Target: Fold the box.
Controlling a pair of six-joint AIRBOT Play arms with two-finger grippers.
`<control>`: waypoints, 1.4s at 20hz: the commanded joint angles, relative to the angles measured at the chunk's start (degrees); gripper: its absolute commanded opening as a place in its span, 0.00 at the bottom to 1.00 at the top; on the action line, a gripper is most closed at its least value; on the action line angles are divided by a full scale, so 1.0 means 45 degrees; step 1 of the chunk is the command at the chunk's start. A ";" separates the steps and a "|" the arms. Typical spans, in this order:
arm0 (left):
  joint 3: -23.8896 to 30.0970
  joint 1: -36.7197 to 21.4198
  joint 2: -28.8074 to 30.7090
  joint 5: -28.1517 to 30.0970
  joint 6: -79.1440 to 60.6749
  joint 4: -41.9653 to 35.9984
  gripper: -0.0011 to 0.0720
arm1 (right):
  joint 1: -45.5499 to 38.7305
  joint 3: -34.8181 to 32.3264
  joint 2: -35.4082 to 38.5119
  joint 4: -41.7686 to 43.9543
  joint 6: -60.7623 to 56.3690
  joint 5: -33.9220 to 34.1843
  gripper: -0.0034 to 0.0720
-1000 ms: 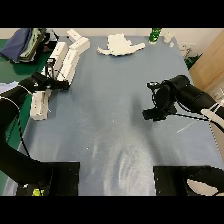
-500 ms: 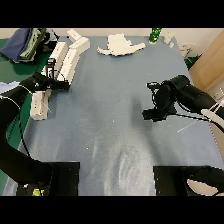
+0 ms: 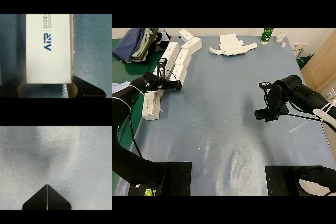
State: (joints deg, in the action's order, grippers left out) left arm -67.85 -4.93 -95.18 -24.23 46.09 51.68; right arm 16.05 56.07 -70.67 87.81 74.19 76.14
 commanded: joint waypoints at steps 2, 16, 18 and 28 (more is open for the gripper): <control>-0.0010 -0.0554 0.1030 -0.2686 0.0185 0.0806 0.98 | 0.0000 0.0010 -0.0005 0.0005 0.0000 -0.0005 0.05; 0.0189 0.1749 0.6295 -0.9481 0.3871 0.1375 0.03 | 0.0000 0.0010 -0.0005 0.0010 0.0000 -0.0005 0.05; 0.0627 0.3060 0.6873 -0.8893 0.4493 0.1447 0.03 | 0.0000 0.0010 -0.0005 0.0010 0.0000 -0.0010 0.05; 0.2671 0.5790 0.7737 -0.8053 0.6581 0.1384 0.03 | 0.0000 0.0010 -0.0005 0.0010 0.0000 -0.0005 0.05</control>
State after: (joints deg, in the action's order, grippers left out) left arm -56.88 19.20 -60.75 -60.34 73.95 58.24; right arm 16.08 56.07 -70.67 87.85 74.22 76.14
